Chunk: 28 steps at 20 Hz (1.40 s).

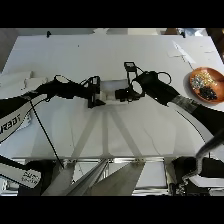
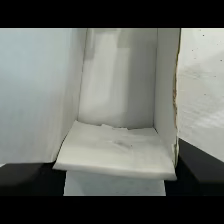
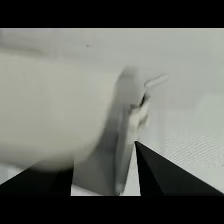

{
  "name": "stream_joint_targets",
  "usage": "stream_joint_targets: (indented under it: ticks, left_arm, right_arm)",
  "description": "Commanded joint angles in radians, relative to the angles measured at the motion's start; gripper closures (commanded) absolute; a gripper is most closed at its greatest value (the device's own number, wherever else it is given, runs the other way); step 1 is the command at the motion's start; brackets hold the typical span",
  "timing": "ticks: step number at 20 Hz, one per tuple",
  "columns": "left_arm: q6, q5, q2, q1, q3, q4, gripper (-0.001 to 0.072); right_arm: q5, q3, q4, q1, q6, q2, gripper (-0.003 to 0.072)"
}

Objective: Fold the box and place the chain.

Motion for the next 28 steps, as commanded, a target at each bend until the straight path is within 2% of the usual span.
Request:
stream_joint_targets:
  ticks: [1,9,18,19,21,24,27,28]
  left_arm:
    - [0.006,-0.016,0.001,0.000,0.001,0.008,0.0333]
    - [0.006,-0.016,0.001,0.000,0.001,0.008,0.0333]
    - [0.006,-0.016,0.001,0.000,0.001,0.008,0.0333]
    - [0.006,-0.015,0.001,0.000,0.001,0.008,0.0333]
    - [0.006,-0.016,0.001,0.000,0.001,0.008,0.0333]
    - [0.006,-0.016,0.001,0.000,0.001,0.008,0.0333]
    - [0.006,-0.016,0.001,0.000,0.001,0.008,0.0333]
    - [0.006,-0.016,0.001,0.000,0.001,0.008,0.0333]
  right_arm:
    - [0.138,0.026,-0.058,-0.001,-0.006,0.016,0.0266]
    - [0.301,0.032,-0.103,-0.011,-0.027,0.019,0.0279]
    - [0.233,0.031,-0.161,-0.129,-0.153,0.153,0.0293]
    - [0.241,0.031,-0.161,-0.147,-0.194,0.159,0.0310]
    - [0.244,0.031,-0.152,-0.178,-0.274,0.159,0.0449]
    - [0.194,0.029,-0.113,-0.236,-0.343,0.159,0.0570]
    - [0.126,-0.001,-0.037,-0.305,-0.399,0.158,0.0676]
    - [0.111,-0.017,0.006,-0.325,-0.441,0.152,0.0676]
